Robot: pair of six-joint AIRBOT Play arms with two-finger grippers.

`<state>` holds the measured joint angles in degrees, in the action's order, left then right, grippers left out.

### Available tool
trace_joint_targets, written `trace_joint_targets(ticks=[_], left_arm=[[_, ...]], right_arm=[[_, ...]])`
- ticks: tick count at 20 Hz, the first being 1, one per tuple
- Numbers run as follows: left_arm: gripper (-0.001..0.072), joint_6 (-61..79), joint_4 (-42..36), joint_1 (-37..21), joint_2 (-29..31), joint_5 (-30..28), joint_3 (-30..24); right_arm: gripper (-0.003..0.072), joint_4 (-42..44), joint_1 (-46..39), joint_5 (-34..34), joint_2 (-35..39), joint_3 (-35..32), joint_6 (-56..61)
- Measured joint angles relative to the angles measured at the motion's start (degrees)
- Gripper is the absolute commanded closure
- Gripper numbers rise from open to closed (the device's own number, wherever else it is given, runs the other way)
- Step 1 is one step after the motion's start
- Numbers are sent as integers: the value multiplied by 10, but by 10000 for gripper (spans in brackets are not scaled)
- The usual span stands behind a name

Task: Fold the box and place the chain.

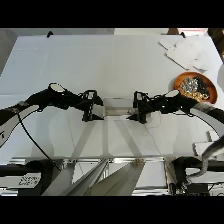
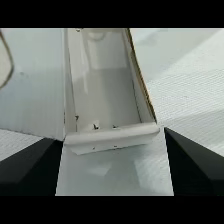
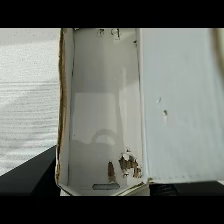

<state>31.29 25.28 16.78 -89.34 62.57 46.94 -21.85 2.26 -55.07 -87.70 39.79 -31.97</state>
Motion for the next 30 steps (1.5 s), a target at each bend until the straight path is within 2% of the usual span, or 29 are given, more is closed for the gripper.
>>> trace_joint_targets(ticks=[20,21,23,26,27,28,29,30], left_arm=[[19,-63,-13,44,-28,-84,1],[33,-65,-13,45,-28,-87,1],[160,-68,-12,46,-28,-90,1],[161,-70,-12,47,-28,-92,1],[227,-70,-12,47,-28,-93,1],[372,-71,-13,48,-28,-94,1],[418,-71,-13,48,-28,-95,1],[418,-71,-13,48,-28,-96,1]], right_arm=[[249,0,0,1,0,0,0],[249,0,0,1,0,0,0],[249,1,0,2,0,0,0],[249,1,0,2,0,0,1],[249,1,0,2,0,0,1],[249,1,0,2,0,0,1],[249,1,0,2,0,0,0],[249,0,0,2,0,0,0]])
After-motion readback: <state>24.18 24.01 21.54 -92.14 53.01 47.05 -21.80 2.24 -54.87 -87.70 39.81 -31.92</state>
